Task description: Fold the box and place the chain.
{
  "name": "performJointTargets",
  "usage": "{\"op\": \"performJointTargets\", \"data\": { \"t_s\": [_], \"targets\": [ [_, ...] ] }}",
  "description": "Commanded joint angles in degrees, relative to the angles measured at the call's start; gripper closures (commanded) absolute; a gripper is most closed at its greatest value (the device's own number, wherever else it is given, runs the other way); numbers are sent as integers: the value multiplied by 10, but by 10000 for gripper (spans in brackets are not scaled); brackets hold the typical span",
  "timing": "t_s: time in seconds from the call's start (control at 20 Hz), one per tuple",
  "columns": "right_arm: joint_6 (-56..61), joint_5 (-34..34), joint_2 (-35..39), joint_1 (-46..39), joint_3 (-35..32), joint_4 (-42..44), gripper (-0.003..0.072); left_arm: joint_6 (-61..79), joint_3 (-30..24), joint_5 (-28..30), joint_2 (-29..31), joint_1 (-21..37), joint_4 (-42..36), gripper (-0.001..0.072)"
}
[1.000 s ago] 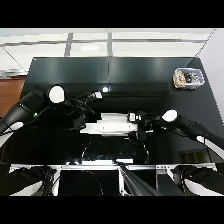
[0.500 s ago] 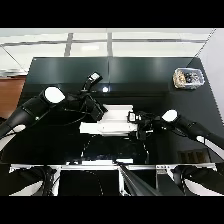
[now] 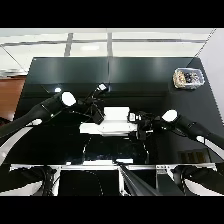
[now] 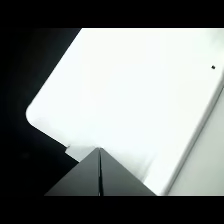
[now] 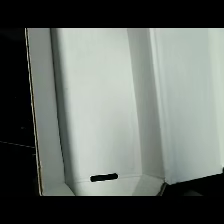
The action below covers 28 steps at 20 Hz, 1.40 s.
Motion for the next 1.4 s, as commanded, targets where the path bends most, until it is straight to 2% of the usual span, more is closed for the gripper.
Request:
{"op": "performJointTargets", "data": {
  "t_s": [0.0,0.15,0.25,0.35,0.4,0.45,0.5,0.55,0.6,0.65,0.7,0.9,1.0,1.35],
  "targets": [
    [0,0,0,1,0,0,623,6,2,-24,-4,1,12,687],
    [0,0,0,0,0,0,623,-13,15,-56,57,33,61,688],
    [0,0,0,0,0,0,622,-57,10,-56,125,89,84,688],
    [0,0,0,0,0,0,623,-48,-17,-54,188,155,42,686],
    [0,0,0,1,0,0,622,4,-41,-75,210,183,-8,684],
    [0,0,0,0,0,0,623,109,-61,-136,221,200,-43,684],
    [0,0,0,1,0,0,622,226,-80,-224,220,207,-46,684],
    [0,0,0,0,0,0,623,308,-94,-286,214,206,-46,682],
    [0,0,0,1,0,0,623,361,-106,-312,206,198,-44,477],
    [0,0,0,1,0,0,622,356,-115,-299,199,186,-43,68],
    [0,0,0,1,0,0,623,336,-123,-259,191,170,-40,-11],
    [0,0,0,1,0,0,622,366,-127,-114,151,93,-2,-11],
    [0,0,0,1,0,0,622,384,-122,-68,130,62,22,-11],
    [0,0,0,1,0,0,623,417,-108,-70,73,56,-19,-11]
  ]
}}
